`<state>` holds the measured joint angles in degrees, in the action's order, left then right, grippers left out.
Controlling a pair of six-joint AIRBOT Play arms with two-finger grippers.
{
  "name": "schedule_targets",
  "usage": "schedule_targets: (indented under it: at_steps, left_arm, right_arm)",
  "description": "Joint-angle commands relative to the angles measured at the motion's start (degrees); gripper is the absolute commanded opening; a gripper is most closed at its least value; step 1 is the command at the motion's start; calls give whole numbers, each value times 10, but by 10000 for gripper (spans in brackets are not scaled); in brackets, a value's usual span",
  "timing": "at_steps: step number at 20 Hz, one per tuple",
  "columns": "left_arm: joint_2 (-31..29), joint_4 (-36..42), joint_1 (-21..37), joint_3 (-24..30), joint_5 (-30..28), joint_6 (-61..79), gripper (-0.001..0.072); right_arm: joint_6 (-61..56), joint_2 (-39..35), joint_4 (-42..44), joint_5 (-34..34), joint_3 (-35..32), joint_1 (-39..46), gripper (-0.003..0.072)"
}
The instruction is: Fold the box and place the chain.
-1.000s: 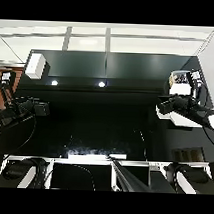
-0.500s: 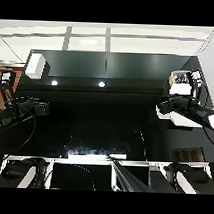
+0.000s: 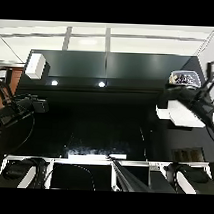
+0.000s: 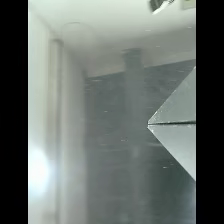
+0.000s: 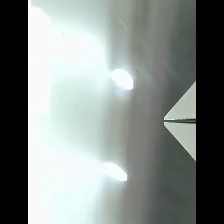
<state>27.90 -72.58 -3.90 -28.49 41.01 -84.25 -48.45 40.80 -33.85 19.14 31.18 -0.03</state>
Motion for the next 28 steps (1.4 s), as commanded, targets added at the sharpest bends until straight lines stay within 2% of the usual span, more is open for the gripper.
schedule_targets:
  at_steps: [1, 5, 7, 8, 9, 10, 11, 12, 14, 16, 18, 22, 26, 28]
  left_arm:
    - [0, 1, 0, 0, -62, 0, 27]
    - [0, 1, 0, 0, -92, 0, 27]
    - [7, 3, 0, 0, -109, 0, 34]
    - [15, 14, 0, 0, -116, 0, 172]
    - [27, 29, -1, 0, -118, 1, 537]
    - [41, 39, -5, 0, -114, 2, 719]
    - [57, 44, -14, -1, -105, 3, 720]
    - [72, 44, -27, -1, -97, 3, 720]
    - [101, 42, -56, -1, -97, 3, 720]
    - [125, 43, -79, -1, -107, 2, 720]
    - [142, 43, -89, -4, -111, 2, 720]
    - [152, 46, -90, -17, -106, 2, 720]
    - [152, 46, -90, -19, -106, 2, 720]
    - [152, 46, -90, -19, -106, 2, 720]
  right_arm:
    - [-16, 40, 17, -139, 43, 89, 10]
    - [-33, 199, -113, 113, 235, 316, 10]
    - [-123, 271, -207, 211, 318, 403, 10]
    - [-172, 300, -254, 250, 348, 438, 10]
    - [-219, 326, -303, 289, 369, 470, 12]
    - [-252, 346, -344, 320, 380, 496, 81]
    - [-263, 364, -368, 351, 383, 518, 415]
    - [-259, 381, -379, 386, 383, 536, 715]
    - [-215, 417, -384, 445, 383, 549, 720]
    - [-120, 444, -367, 499, 383, 540, 720]
    - [-52, 451, -379, 527, 383, 514, 720]
    - [-25, 454, -433, 504, 383, 459, 706]
    - [-25, 472, -436, 478, 383, 427, 694]
    - [-26, 483, -440, 476, 383, 421, 636]
